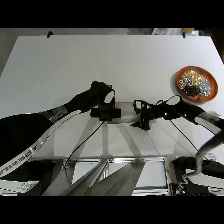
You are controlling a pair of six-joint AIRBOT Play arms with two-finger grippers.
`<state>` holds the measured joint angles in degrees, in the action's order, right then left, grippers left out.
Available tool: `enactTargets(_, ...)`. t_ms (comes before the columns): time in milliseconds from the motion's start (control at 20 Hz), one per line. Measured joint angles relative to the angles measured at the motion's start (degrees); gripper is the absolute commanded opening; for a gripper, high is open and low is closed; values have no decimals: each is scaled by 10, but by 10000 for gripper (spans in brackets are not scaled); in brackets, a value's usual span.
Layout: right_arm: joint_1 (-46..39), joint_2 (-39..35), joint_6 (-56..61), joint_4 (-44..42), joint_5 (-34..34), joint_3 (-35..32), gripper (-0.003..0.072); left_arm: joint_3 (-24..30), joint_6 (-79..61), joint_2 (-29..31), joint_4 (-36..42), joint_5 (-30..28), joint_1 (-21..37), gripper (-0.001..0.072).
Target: Fold the box and place the chain.
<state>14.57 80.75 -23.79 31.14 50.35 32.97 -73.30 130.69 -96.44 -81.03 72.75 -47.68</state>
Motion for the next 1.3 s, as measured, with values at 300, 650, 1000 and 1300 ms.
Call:
enactTargets(300,0,0,-2,1,0,0,339,-1,-3,-5,0,1,-2,27)
enactTargets(650,0,0,-4,2,0,0,339,0,-51,40,4,3,17,352)
enactTargets(1000,0,0,-3,2,0,0,339,9,-249,156,1,70,70,622)
enactTargets(1300,0,0,-3,1,0,0,339,123,-587,285,12,34,150,634)
